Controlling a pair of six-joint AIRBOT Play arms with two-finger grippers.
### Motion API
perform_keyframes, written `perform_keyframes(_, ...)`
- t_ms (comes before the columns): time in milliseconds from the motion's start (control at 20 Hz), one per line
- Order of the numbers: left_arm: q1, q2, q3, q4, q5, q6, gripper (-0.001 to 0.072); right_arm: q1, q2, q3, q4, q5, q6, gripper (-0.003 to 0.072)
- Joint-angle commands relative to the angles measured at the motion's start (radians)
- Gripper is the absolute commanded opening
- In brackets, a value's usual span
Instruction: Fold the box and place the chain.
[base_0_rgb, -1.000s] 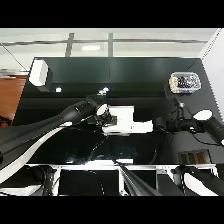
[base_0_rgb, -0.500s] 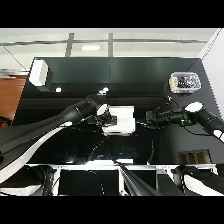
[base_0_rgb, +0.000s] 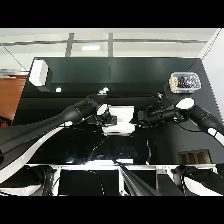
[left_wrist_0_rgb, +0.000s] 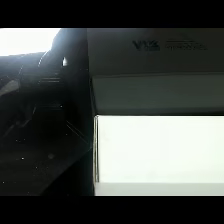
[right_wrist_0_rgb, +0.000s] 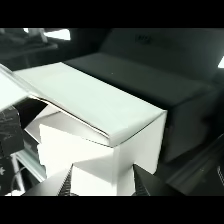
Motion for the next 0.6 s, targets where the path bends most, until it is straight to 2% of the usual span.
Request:
perform_keyframes(0, 0.0, 0.0, -0.001, 0.0, -0.003, 0.0, 0.0029, 0.098, -0.001, 0.05, -0.167, -0.058, 0.182, 0.0411)
perform_keyframes(400, 0.0, 0.0, -0.001, 0.0, -0.005, 0.0, 0.0029, 0.287, -0.006, 0.178, -0.622, -0.076, 0.601, 0.041)
perform_keyframes(550, 0.0, 0.0, -0.001, 0.0, -0.005, 0.0, 0.0028, 0.363, -0.033, 0.223, -0.739, -0.065, 0.726, 0.0409)
